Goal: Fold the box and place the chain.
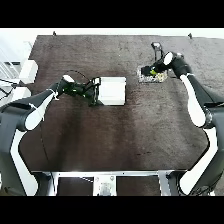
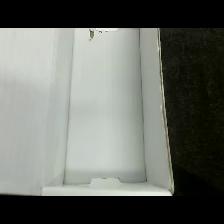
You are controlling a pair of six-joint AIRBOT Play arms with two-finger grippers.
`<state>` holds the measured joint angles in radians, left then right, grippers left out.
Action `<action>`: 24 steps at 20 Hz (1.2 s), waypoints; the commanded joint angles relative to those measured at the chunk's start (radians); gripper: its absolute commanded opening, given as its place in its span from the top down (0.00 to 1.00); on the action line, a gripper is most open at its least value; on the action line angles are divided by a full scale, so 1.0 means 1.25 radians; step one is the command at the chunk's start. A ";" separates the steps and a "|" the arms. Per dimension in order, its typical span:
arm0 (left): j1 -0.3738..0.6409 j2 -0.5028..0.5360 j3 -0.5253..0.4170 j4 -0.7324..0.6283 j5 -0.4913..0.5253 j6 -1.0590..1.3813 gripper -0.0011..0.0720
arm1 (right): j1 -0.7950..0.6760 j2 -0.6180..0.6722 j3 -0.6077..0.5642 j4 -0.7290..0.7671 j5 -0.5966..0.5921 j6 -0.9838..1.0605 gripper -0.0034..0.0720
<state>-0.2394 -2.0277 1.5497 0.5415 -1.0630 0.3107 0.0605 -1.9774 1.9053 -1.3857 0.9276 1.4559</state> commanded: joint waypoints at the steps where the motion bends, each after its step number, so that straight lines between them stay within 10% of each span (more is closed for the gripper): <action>1: 0.000 0.000 0.000 0.000 0.000 0.000 0.75 | 0.000 0.068 0.001 -0.011 0.005 -0.001 0.94; 14: 0.000 0.000 0.000 0.000 -0.001 0.000 0.75 | 0.080 0.431 0.001 -0.016 0.187 -0.060 0.94; 24: 0.000 0.000 0.000 0.000 -0.002 0.000 0.75 | 0.257 0.515 -0.005 -0.016 0.396 -0.073 0.94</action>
